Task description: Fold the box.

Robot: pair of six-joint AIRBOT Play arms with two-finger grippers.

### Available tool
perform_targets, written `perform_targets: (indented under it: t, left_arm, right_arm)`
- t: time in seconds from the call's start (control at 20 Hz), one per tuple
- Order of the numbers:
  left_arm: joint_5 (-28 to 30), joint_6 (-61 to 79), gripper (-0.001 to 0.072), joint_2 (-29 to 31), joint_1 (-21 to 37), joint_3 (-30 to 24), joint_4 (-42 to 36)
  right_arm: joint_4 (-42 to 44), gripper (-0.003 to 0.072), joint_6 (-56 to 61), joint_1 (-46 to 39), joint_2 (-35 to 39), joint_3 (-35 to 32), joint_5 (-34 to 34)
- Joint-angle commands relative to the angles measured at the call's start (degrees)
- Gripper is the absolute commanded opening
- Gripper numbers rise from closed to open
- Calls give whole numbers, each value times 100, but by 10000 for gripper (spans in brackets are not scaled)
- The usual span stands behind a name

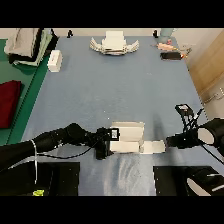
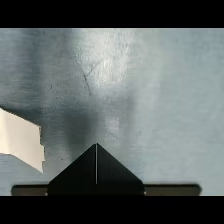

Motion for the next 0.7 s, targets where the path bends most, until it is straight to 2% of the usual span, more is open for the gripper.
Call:
perform_targets:
  t: [0.0, 0.15, 0.25, 0.55, 0.65]
  left_arm:
    - [-2, 0, 623, -4, 4, -2, 2]
    - [-2, 0, 623, -4, 4, -2, 2]
    - [-2, 0, 623, -4, 4, -2, 2]
    - [-4, 0, 623, -4, 4, -2, 2]
    - [-2, 0, 623, -4, 4, -2, 2]
  right_arm:
    - [964, 4, 361, -343, -365, -361, -511]
    - [1862, 3, -107, -341, -688, -540, -846]
    - [2243, 3, -343, -341, -627, -520, -846]
    - [2861, 5, -629, -339, 341, -444, -828]
    - [2887, 80, -732, -339, 503, -444, -828]
